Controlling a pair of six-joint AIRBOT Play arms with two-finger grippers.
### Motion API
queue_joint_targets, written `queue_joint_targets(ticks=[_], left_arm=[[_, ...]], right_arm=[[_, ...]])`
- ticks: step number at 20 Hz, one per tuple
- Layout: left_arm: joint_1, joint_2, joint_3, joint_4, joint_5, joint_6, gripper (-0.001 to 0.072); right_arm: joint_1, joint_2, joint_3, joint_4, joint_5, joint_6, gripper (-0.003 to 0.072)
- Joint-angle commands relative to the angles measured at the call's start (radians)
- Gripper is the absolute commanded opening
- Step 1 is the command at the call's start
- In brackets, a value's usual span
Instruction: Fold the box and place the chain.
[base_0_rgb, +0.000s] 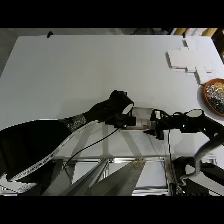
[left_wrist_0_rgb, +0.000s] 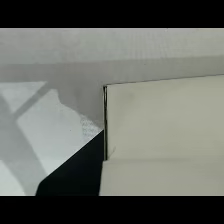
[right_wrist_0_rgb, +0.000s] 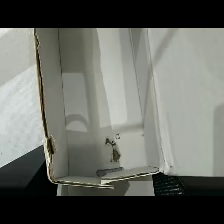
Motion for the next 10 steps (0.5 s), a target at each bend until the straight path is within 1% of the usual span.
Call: queue_joint_targets(ticks=[1,2,6,8,10], left_arm=[[0.000,0.001,0.001,-0.004,0.007,-0.003,0.0168],[0.002,0.006,0.001,-0.004,0.006,0.004,0.0226],[0.029,0.072,0.001,-0.002,0.000,0.163,0.0225],[0.053,0.126,0.001,-0.008,0.000,0.287,0.0221],[0.080,0.184,0.001,-0.017,-0.030,0.394,0.0221]], right_arm=[[0.000,0.001,0.001,0.000,0.000,0.000,0.0411],[0.000,0.001,0.001,0.000,0.001,0.000,0.0411],[0.000,0.001,0.001,0.000,0.001,0.000,0.0410],[0.000,0.001,0.001,0.000,0.000,0.000,0.0410],[0.000,0.001,0.001,0.000,0.000,0.000,0.0410]])
